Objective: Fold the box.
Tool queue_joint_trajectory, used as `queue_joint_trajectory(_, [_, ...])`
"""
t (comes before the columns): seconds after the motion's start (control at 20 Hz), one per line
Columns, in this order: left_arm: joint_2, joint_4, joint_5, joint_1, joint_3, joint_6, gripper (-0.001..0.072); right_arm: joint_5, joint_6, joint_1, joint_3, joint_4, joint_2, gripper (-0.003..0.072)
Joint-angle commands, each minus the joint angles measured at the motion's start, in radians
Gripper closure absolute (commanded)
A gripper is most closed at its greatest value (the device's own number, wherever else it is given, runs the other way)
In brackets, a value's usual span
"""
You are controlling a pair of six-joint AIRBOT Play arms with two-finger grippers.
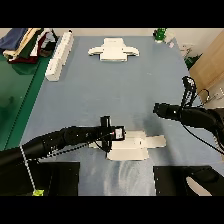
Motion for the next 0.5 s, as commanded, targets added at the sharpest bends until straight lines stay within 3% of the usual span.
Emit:
queue_joint_trajectory(0.0, [0.013,0.001,-0.096,0.0,-0.001,-0.071,0.0695,0.0,0.0,0.0,0.0,0.0,0.001,0.0685])
queue_joint_trajectory(0.45, [0.046,0.001,-0.127,0.002,-0.001,-0.137,0.0695,-0.038,0.0,0.0,0.0,-0.003,0.001,0.0685])
